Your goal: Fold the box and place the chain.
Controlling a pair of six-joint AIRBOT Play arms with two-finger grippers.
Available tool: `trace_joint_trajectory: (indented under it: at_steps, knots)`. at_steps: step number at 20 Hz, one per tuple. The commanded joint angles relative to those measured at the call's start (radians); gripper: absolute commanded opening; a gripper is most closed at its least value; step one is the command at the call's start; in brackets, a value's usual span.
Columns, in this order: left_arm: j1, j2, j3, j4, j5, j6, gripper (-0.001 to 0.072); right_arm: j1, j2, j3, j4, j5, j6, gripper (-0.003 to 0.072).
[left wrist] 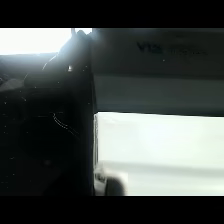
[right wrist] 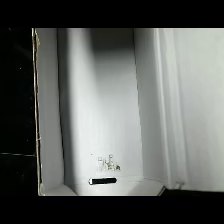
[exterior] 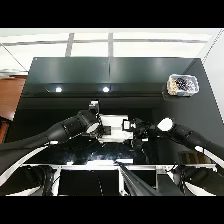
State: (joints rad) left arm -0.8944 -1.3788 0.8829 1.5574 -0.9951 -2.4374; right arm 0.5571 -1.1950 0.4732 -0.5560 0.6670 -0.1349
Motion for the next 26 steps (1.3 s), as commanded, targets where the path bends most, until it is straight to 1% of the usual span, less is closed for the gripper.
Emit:
trace_joint_trajectory:
  at_steps: [1,3,4,5,6,7,12,17,21,23,26]
  knots:
    - [-0.004,-0.003,-0.001,-0.006,0.025,0.003,0.0030,0.000,0.000,0.000,0.001,0.000,0.000,0.0532]
    - [-0.004,-0.003,-0.001,-0.014,0.018,0.003,0.0035,0.000,0.000,0.000,0.001,0.000,0.000,0.0532]
    - [-0.003,-0.003,-0.001,-0.023,0.016,0.003,0.0083,0.000,0.000,0.000,0.001,0.000,0.000,0.0532]
    - [-0.003,-0.003,0.002,-0.024,0.008,0.002,0.0261,0.000,0.000,0.000,0.001,0.000,0.000,0.0532]
    - [-0.002,-0.003,0.006,-0.023,-0.004,0.002,0.0399,0.000,0.000,0.000,0.001,0.000,0.000,0.0532]
    - [0.001,-0.003,0.011,-0.020,-0.014,0.002,0.0436,0.000,0.000,0.000,0.001,0.000,0.000,0.0532]
    - [0.006,-0.003,0.016,-0.022,0.005,0.002,0.0436,0.000,0.000,0.000,0.001,0.000,0.000,0.0532]
    - [0.016,-0.001,0.018,-0.023,-0.037,0.015,0.0435,0.000,0.000,0.000,0.001,0.000,0.000,0.0532]
    - [0.024,0.005,0.018,-0.024,-0.035,0.027,0.0435,0.000,0.000,0.000,0.001,0.000,0.000,0.0532]
    - [0.026,0.005,0.018,-0.021,-0.034,0.028,0.0420,0.000,0.000,0.000,0.001,0.000,0.000,0.0532]
    - [0.026,0.003,0.018,-0.026,-0.003,0.028,0.0374,0.000,0.000,0.000,0.001,0.000,0.000,0.0532]
